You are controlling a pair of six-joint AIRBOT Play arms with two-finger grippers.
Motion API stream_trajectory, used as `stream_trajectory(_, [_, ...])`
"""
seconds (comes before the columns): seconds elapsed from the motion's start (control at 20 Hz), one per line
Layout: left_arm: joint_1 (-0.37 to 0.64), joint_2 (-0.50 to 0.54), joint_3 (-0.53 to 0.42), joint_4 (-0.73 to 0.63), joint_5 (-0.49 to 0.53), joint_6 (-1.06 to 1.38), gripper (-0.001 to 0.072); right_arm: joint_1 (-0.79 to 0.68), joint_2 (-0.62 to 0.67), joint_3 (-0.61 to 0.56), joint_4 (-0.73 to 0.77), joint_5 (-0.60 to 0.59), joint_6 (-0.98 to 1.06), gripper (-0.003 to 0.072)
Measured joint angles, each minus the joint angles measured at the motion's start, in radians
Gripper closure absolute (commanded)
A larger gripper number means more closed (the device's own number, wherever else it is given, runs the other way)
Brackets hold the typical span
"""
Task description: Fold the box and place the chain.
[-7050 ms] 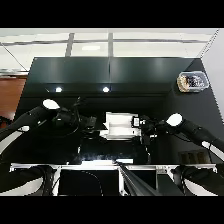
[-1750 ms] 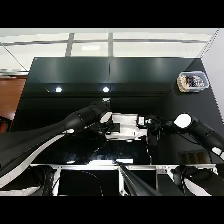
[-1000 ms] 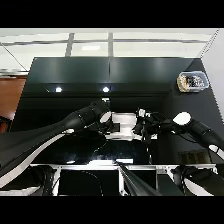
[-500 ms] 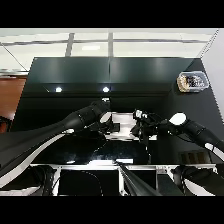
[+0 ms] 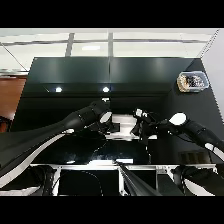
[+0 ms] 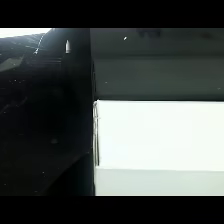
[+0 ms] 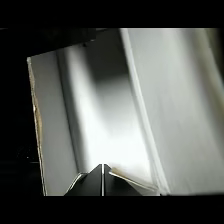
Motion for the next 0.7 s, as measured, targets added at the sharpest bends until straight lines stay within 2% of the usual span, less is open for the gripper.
stream_trajectory(0.15, [0.000,-0.001,0.000,0.000,0.000,0.000,0.0683,-0.083,0.040,0.018,-0.072,0.054,0.212,0.0678])
stream_trajectory(0.3, [0.000,-0.001,0.000,-0.002,0.000,0.000,0.0683,-0.255,0.117,0.063,-0.182,0.200,0.473,0.0678])
stream_trajectory(0.4, [0.000,-0.001,0.000,-0.003,-0.001,0.001,0.0683,-0.398,0.160,0.079,-0.236,0.252,0.655,0.0678])
stream_trajectory(0.6, [0.000,-0.001,0.000,-0.004,-0.003,0.002,0.0683,-0.639,0.189,0.056,-0.397,0.263,1.002,0.0678])
stream_trajectory(0.7, [0.000,-0.001,0.000,-0.004,-0.003,0.002,0.0683,-0.688,0.179,0.019,-0.418,0.276,1.102,0.0678])
